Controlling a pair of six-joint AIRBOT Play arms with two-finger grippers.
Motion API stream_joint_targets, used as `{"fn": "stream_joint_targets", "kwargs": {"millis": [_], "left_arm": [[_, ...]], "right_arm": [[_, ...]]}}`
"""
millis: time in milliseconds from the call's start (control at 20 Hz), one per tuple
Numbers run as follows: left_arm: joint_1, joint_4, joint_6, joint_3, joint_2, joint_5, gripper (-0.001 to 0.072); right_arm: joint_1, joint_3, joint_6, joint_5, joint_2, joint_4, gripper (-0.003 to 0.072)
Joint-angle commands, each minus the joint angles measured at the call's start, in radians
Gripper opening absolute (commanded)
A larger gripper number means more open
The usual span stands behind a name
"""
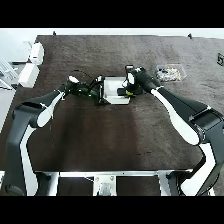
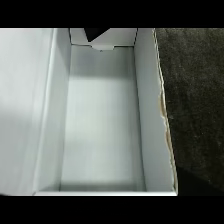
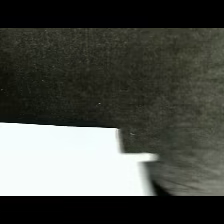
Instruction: Fold the box and place the chain.
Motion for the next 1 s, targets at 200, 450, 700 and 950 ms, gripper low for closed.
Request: {"fn": "stream_joint_targets", "kwargs": {"millis": [200,450,700,950], "left_arm": [[-0.001,0.0,0.001,0.0,0.001,0.001,0.0283],[-0.001,0.0,0.001,0.0,0.001,0.001,0.0283],[-0.001,0.0,0.001,0.0,0.001,0.001,0.0282],[-0.001,0.0,0.001,0.0,0.001,0.001,0.0283]], "right_arm": [[0.001,0.009,0.003,0.013,0.055,-0.008,0.0315],[0.0,0.009,-0.047,0.021,0.12,-0.008,0.0452],[-0.028,0.009,-0.133,0.021,0.235,-0.14,0.0451],[-0.211,0.008,-0.134,-0.045,0.252,-0.269,0.0519]]}}
